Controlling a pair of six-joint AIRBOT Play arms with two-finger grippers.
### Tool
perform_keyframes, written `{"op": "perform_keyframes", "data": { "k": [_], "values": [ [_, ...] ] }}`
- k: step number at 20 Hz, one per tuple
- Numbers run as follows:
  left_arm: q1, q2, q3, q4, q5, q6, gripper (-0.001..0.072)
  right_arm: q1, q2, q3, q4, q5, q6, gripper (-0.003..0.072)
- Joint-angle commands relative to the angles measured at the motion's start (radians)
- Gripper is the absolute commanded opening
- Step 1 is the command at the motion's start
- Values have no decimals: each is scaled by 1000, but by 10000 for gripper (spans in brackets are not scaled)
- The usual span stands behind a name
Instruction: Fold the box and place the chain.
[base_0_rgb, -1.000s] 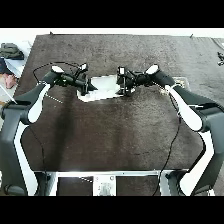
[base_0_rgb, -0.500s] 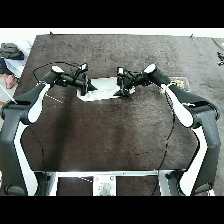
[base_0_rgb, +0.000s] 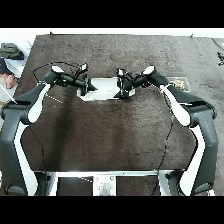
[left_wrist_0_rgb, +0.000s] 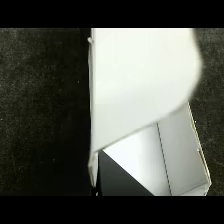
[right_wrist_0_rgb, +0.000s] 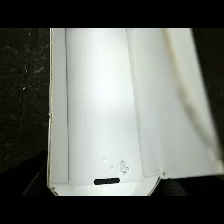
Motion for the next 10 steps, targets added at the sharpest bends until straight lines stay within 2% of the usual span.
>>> {"op": "perform_keyframes", "data": {
  "k": [1,10],
  "values": [
    [0,-1,0,-1,2,0,14,-1,-23,2,21,6,4,591],
    [0,-1,0,-2,2,0,14,-1,-24,3,54,10,1,591]
  ]
}}
